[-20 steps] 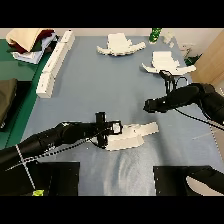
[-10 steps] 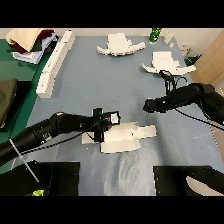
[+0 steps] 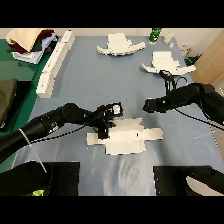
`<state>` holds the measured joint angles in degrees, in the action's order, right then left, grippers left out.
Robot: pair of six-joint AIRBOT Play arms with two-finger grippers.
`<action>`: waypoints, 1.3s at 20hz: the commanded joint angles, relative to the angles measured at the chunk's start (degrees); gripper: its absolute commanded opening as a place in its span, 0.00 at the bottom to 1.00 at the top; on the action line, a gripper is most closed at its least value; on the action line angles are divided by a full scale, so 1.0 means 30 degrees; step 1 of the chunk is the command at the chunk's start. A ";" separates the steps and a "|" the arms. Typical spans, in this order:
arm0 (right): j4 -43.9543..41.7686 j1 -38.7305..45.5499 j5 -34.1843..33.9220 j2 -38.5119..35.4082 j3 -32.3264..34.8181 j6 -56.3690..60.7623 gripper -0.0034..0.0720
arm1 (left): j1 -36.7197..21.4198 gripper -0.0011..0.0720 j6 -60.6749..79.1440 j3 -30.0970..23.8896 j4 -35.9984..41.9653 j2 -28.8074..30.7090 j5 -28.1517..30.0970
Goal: Fold the box.
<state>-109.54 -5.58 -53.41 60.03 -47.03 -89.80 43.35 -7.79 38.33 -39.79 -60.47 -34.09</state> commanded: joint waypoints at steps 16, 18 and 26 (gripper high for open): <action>-0.0291 -0.0007 -0.0087 0.0000 -0.0015 0.0007 0.58 | -0.0036 0.03 0.0940 0.0051 0.0328 0.0801 0.0656; -0.0291 -0.0007 -0.0080 0.0000 -0.0015 0.0007 0.58 | 0.0058 0.03 0.1049 -0.0153 0.0328 0.1836 0.0940; -0.0452 -0.0007 -0.0080 -0.0036 -0.0015 0.0000 0.43 | 0.2645 0.03 0.1224 -0.3213 -0.0087 0.1472 0.4248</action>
